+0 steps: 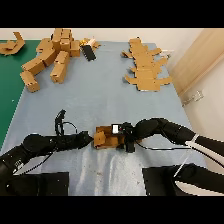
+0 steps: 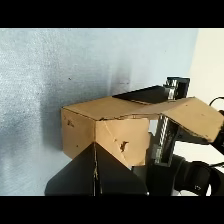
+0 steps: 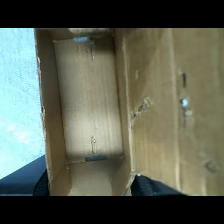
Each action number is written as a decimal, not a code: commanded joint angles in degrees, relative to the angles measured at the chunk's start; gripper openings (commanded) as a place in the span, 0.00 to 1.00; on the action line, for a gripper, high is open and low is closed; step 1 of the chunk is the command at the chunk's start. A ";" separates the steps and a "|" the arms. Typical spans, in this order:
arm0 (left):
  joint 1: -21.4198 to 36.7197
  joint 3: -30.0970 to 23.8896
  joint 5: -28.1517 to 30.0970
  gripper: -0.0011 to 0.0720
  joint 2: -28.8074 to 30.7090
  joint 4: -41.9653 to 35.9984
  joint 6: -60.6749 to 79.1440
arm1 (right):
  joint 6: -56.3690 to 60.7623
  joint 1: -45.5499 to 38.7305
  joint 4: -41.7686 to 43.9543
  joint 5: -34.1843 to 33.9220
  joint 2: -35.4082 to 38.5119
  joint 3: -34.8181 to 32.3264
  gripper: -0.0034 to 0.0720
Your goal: Fold the box.
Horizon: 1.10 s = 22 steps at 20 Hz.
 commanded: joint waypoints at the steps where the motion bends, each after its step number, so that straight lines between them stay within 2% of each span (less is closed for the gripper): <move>1: 0.66 0.07 -1.66 0.22 -0.68 0.20 1.20 | 0.02 0.04 0.00 -0.02 -0.04 -0.04 0.71; 2: 0.66 0.07 -1.88 0.53 -1.11 0.04 1.20 | 0.02 0.04 0.00 -0.04 -0.04 -0.04 0.71; 3: 0.66 0.07 -2.16 0.56 -1.55 -0.04 1.27 | 0.02 0.04 0.00 -0.07 -0.04 -0.04 0.71; 7: 0.55 0.07 -2.64 0.56 -1.73 -0.70 1.42 | 0.02 0.04 0.02 -0.07 -0.04 -0.04 0.71; 14: 0.55 0.09 0.17 0.57 -1.77 -1.42 1.81 | 0.02 0.04 0.02 -0.22 -0.04 -0.04 0.71; 17: 0.52 0.66 -2.23 0.56 -1.77 0.87 0.98 | 0.02 0.04 0.02 -0.24 -0.04 -0.04 0.71; 20: 0.52 2.80 -2.49 0.56 -2.21 6.10 -4.31 | 0.02 0.04 0.02 -0.26 -0.04 -0.04 0.71; 22: -0.96 3.87 -2.49 0.56 -3.48 6.45 -4.61 | 0.02 0.04 0.04 -0.26 -0.04 -0.04 0.71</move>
